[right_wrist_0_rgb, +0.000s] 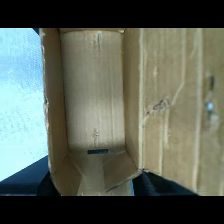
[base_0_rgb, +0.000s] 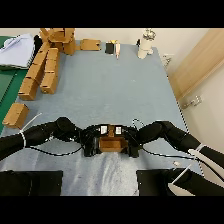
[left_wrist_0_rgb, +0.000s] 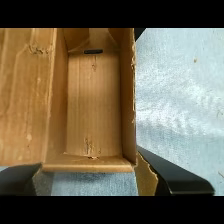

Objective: Fold the box.

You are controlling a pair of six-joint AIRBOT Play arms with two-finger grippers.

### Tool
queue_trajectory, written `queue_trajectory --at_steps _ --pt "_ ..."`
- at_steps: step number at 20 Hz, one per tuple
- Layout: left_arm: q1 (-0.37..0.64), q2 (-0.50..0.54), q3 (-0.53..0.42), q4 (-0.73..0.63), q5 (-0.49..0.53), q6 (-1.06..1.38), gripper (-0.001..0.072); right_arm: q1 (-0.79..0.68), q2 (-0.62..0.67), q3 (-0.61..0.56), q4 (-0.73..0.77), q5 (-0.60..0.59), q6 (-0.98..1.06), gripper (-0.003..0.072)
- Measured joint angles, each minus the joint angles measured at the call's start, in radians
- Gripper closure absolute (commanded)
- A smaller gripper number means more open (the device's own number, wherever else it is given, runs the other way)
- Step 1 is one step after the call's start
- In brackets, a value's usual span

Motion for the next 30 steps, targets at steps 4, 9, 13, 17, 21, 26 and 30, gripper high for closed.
queue_trajectory --at_steps 4,9,13,17,21,26,30 --pt "0.0 -0.003 0.0 -0.004 -0.002 0.0 0.0101 0.0 0.0 0.0 -0.001 -0.004 -0.001 0.0181" --pt "0.0 -0.005 0.0 -0.006 0.0 0.0 0.0101 0.0 0.0 0.0 0.0 -0.003 -0.001 0.0181" --pt "0.0 -0.005 0.0 -0.006 0.006 0.0 0.0099 0.0 0.0 0.0 0.0 0.0 0.0 0.0181" --pt "0.0 -0.005 0.0 -0.006 0.009 0.0 0.01 0.0 0.0 0.0 0.0 0.002 0.0 0.0181" --pt "0.0 -0.005 0.0 -0.006 0.01 0.0 0.0099 0.0 0.0 0.0 0.0 0.001 0.0 0.0181" --pt "0.0 -0.005 0.0 -0.006 0.011 0.0 0.0099 0.0 0.0 0.0 0.0 0.001 0.0 0.0181" --pt "0.0 -0.005 0.0 -0.006 0.011 0.0 0.0099 0.0 0.0 0.0 0.0 0.001 0.0 0.0182"
